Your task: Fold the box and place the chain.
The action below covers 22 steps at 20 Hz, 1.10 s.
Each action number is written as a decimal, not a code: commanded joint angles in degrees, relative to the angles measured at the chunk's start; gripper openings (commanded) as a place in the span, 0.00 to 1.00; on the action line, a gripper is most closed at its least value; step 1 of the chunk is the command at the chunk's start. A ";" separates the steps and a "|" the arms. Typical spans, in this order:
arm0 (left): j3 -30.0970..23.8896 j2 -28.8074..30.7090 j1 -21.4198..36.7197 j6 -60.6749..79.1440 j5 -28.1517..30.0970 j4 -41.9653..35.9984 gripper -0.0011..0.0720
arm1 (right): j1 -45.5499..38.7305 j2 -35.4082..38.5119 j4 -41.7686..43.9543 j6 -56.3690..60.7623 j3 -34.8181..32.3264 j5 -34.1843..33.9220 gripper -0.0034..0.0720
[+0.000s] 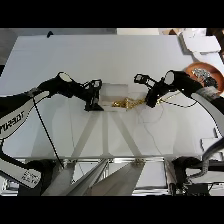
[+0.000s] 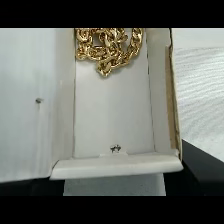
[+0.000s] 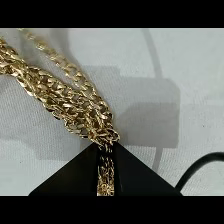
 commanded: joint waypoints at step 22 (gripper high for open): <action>0.02 0.00 0.00 0.02 -0.02 0.02 0.39 | 22.99 17.11 3.26 21.88 4.70 -12.07 0.06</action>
